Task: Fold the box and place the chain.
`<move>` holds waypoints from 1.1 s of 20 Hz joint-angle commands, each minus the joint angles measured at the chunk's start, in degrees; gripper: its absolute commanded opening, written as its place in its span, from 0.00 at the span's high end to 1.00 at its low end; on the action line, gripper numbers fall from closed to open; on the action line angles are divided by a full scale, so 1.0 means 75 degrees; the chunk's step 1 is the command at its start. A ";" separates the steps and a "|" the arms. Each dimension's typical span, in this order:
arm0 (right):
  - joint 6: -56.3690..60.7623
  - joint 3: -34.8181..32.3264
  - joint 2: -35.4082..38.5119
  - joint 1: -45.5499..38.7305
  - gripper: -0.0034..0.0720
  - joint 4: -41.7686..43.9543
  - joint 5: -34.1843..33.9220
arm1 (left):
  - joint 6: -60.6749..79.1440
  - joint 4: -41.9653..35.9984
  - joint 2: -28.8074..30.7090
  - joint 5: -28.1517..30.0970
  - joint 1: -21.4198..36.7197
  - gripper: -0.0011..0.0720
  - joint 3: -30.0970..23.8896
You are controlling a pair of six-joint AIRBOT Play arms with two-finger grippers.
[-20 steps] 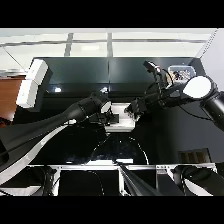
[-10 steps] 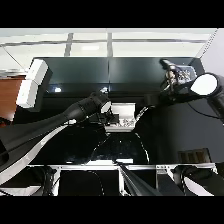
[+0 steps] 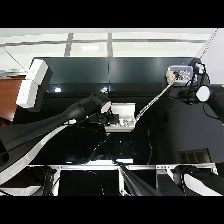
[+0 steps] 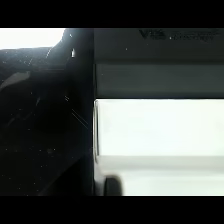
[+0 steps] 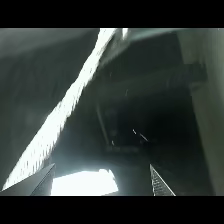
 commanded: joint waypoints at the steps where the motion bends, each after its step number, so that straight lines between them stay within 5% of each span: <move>1: 0.0749 0.0860 -0.1492 -0.0216 0.01 0.0239 -0.0609 | 0.0003 0.0003 0.0003 0.0003 0.0006 0.95 0.0006; 6: 0.0749 0.3477 -0.3806 -0.0341 0.01 0.0752 0.1046 | 0.0003 0.0003 0.0003 0.0000 0.0006 0.95 0.0006; 9: 0.0752 0.4074 -0.4252 -0.0498 0.05 0.0970 0.1151 | 0.0003 0.0003 0.0003 0.0000 0.0006 0.95 0.0006; 12: 0.0475 0.4159 -0.4264 -0.0699 0.91 0.1122 0.1472 | 0.0003 0.0003 0.0003 -0.0003 0.0006 0.95 0.0006; 17: -0.1772 0.4159 -0.3378 -0.0769 0.93 0.1174 0.3124 | 0.0003 0.0006 0.0003 0.0003 0.0006 0.95 0.0006; 22: -0.2911 0.3357 -0.0443 -0.0560 0.93 0.1221 0.3858 | 0.0003 0.0003 0.0003 -0.0006 0.0006 0.95 0.0006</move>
